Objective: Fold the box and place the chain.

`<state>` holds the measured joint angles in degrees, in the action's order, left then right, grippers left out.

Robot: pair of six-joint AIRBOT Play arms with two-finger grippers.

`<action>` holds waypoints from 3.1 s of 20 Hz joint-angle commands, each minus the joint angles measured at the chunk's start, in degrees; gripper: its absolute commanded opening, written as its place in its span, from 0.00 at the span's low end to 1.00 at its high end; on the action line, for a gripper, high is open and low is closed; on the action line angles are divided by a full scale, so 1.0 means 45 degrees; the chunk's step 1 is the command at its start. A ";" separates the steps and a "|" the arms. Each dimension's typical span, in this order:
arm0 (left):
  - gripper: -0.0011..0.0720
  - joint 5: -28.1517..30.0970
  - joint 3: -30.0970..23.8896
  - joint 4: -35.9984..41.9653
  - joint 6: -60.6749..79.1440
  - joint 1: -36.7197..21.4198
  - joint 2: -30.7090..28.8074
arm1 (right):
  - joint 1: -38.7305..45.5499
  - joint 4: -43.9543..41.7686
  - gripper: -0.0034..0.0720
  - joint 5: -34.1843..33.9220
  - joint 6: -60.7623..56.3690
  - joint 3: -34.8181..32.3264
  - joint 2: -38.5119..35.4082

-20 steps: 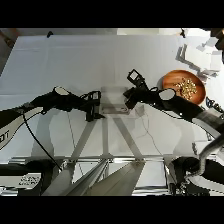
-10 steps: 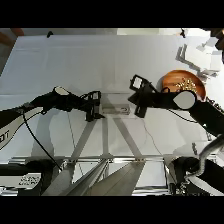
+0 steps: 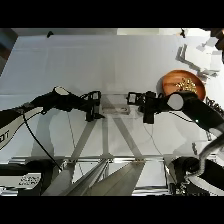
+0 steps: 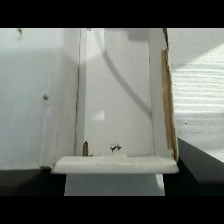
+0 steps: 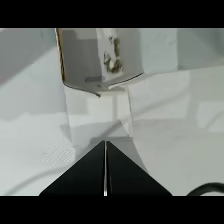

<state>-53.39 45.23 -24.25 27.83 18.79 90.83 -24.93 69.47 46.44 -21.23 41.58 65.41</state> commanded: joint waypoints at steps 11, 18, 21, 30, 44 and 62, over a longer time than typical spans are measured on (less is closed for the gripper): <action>0.48 0.0005 0.0000 0.0000 0.0000 0.0000 0.0010 | -0.0015 -0.3512 0.06 -0.2361 0.2176 0.0010 0.2016; 0.48 0.0005 0.0000 0.0000 0.0005 0.0000 0.0010 | -0.0010 -0.4396 0.06 -0.2278 0.2506 0.0010 0.2016; 0.48 0.0005 0.0000 0.0000 0.0005 0.0000 0.0010 | -0.0010 -0.3929 0.06 -0.2482 0.2501 0.0010 0.2016; 0.48 0.0005 0.0000 0.0000 0.0005 0.0000 0.0010 | -0.0015 -0.1520 0.06 -0.1787 0.2404 0.0010 0.2016; 0.48 0.0005 0.0000 0.0000 0.0000 0.0000 0.0010 | -0.0461 -0.4211 0.06 -0.1564 0.3172 0.0010 0.2021; 0.48 0.0000 0.0000 0.0000 0.0005 0.0000 0.0010 | -0.0597 -0.2074 0.06 -0.1763 0.1316 0.0010 0.1530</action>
<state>-53.41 45.23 -24.23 27.81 18.79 90.83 -27.62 53.89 38.57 -9.37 41.58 74.11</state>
